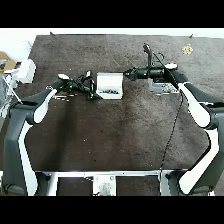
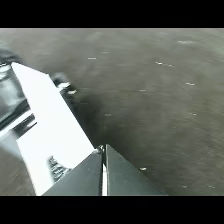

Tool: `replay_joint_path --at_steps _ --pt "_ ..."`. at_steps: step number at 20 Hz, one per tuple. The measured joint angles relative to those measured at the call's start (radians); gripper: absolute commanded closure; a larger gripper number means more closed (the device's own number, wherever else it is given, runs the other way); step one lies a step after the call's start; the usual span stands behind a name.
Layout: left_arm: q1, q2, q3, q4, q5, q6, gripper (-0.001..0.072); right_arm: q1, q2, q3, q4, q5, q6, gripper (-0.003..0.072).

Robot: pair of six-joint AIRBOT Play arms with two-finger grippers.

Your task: Fold the box and place the chain.

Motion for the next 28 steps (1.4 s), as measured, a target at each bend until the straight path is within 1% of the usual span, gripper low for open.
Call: replay_joint_path --at_steps 2,3,4,6,8,11,13,15,16,17,18,22,23,24,28 --pt "0.0 0.0 0.0 0.0 0.002 0.0 0.0484 0.003 0.0 0.0 0.0 0.049 -0.037 0.0667" --pt "-0.001 0.0 0.0 0.0 0.0 0.0 0.0484 0.009 0.005 0.0 -0.011 0.071 -0.051 0.0669" --pt "-0.002 0.0 0.0 0.0 0.0 0.0 0.0484 0.015 0.013 -0.001 -0.028 0.081 -0.061 0.0683" --pt "-0.001 0.0 0.0 0.0 0.0 0.0 0.0484 0.027 0.038 -0.005 -0.092 0.092 -0.073 0.0683" --pt "0.0 0.0 0.0 0.0 0.0 0.0 0.0484 0.048 0.077 -0.028 -0.157 0.076 -0.081 0.0683" --pt "0.0 0.0 0.0 -0.001 0.0 0.0 0.0484 0.08 0.135 -0.093 -0.251 -0.014 -0.103 0.068" --pt "0.0 0.0 0.0 -0.001 0.0 0.0 0.0484 0.104 0.163 -0.142 -0.285 -0.073 -0.151 0.0544" --pt "0.0 0.0 0.0 -0.002 0.0 0.0 0.0484 0.124 0.183 -0.176 -0.296 -0.125 -0.195 0.0536" --pt "0.0 0.0 0.0 -0.002 0.0 0.0 0.0484 0.131 0.188 -0.187 -0.3 -0.147 -0.209 0.0398" --pt "0.0 0.0 0.0 -0.002 0.0 0.0 0.0484 0.139 0.192 -0.195 -0.305 -0.164 -0.224 0.028" --pt "0.0 0.0 0.0 -0.002 0.0 0.0 0.0484 0.146 0.195 -0.201 -0.306 -0.183 -0.241 0.0302" --pt "0.0 0.0 0.0 -0.002 0.0 0.0 0.0484 0.173 0.2 -0.211 -0.301 -0.189 -0.3 0.0302" --pt "0.0 0.0 0.0 -0.002 0.0 0.0 0.0484 0.177 0.2 -0.212 -0.291 -0.189 -0.314 0.0316" --pt "0.0 0.0 0.0 -0.002 0.0 0.0 0.0484 0.18 0.2 -0.214 -0.279 -0.184 -0.327 0.0381" --pt "0.0 0.0 0.0 -0.002 0.0 0.0 0.0484 0.185 0.185 -0.215 -0.248 -0.161 -0.362 0.0378"
